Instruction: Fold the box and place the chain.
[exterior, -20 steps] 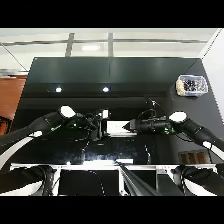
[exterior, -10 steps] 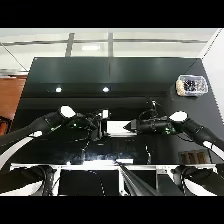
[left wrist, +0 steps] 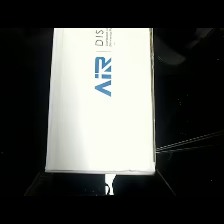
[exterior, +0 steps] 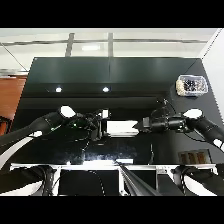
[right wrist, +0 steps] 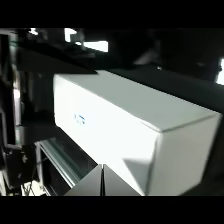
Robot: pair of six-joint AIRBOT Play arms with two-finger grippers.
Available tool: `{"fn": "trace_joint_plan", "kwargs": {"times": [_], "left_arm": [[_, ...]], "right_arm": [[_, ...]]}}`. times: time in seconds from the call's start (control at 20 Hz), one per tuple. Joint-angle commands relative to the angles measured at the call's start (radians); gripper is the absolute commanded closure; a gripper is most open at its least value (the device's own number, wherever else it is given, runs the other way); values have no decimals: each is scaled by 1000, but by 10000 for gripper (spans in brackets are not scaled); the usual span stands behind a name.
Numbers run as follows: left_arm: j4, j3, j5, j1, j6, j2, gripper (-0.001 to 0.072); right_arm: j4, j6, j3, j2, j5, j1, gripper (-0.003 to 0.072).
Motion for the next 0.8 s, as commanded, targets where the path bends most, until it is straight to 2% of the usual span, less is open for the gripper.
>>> {"fn": "trace_joint_plan", "kwargs": {"times": [0.0, 0.15, 0.35, 0.6, 0.75], "left_arm": [[0, 0, 0, 1, 1, -1, 338], [0, 0, 0, 1, 1, -1, 338], [0, 0, 0, 1, 1, -1, 338], [0, 0, 0, 1, 1, -1, 338], [0, 0, 0, 1, 1, -1, 338]], "right_arm": [[-105, 33, 0, 2, 18, -12, 677], [-188, 90, 0, 2, -40, 20, 677], [-185, 93, 1, 2, -81, 23, 677], [-22, -88, 64, 31, 54, -22, 673], [-76, -124, 171, 76, 48, -85, 673]]}}
